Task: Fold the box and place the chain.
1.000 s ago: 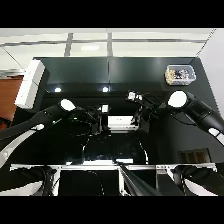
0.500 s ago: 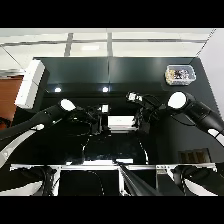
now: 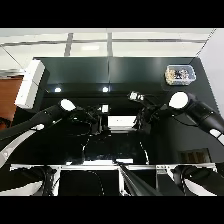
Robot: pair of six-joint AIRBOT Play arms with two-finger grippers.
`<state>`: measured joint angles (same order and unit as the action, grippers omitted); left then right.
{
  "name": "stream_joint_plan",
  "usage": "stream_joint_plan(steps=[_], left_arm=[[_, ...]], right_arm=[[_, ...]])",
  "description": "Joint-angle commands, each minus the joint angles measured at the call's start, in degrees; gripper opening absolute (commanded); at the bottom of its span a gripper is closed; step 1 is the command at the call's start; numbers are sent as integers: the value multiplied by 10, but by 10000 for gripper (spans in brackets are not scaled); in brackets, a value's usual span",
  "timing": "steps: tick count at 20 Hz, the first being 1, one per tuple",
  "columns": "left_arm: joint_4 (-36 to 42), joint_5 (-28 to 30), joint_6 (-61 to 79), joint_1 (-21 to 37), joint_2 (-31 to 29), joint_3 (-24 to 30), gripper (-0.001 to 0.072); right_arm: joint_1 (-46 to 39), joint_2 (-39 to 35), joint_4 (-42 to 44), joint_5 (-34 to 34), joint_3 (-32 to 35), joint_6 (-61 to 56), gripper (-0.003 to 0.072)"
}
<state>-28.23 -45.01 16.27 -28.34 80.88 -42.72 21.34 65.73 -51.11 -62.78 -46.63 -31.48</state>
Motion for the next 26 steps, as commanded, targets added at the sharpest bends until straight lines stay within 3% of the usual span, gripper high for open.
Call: stream_joint_plan(steps=[1,2,4,8,10,14,19,26], left_arm=[[0,0,0,0,0,0,334],[0,0,0,0,0,0,334],[0,0,0,0,0,0,334],[0,0,0,0,0,0,334],[0,0,0,0,0,0,334],[0,0,0,0,0,0,334],[0,0,0,0,0,0,334],[0,0,0,0,0,0,335]], right_arm=[[-37,-23,7,-64,-13,-113,284],[-56,-24,14,-90,-11,-169,282],[-83,-24,90,-120,27,-205,16],[-84,-12,360,-40,118,-149,14],[-78,3,406,2,123,-139,15],[-72,35,365,79,123,-185,15],[-72,61,264,86,124,-228,15],[-72,61,251,110,124,-229,15]])
